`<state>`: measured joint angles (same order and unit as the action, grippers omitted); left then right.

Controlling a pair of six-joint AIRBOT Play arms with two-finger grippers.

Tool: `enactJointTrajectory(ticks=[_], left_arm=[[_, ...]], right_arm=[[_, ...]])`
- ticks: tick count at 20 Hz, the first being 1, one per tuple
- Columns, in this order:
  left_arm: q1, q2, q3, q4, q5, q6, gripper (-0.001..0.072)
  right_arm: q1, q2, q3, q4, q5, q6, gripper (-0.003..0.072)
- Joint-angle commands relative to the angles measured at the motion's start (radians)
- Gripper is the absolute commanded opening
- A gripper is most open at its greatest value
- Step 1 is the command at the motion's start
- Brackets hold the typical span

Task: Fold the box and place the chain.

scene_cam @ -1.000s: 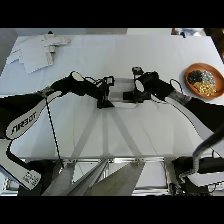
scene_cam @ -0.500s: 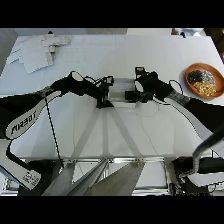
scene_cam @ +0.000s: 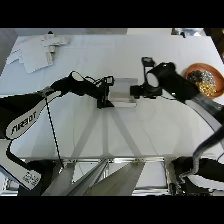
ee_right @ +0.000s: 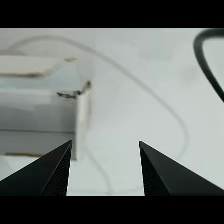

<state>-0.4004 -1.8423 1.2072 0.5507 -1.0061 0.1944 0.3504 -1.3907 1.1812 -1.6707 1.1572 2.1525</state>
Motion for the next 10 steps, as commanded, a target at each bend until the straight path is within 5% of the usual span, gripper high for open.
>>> enactJointTrajectory(ticks=[1,6,10], left_arm=[[0.0,0.0,0.0,0.0,0.0,0.0,0.0277],[0.0,0.0,0.0,0.0,0.0,0.0,0.0277],[0.0,0.0,0.0,0.0,0.0,0.0,0.0277]], right_arm=[[-0.051,0.138,0.001,-0.056,0.074,-0.049,0.0465],[-0.266,0.317,0.001,-0.115,0.114,-0.209,0.0463],[-0.544,0.325,0.001,-0.112,0.101,-0.396,0.0463]])
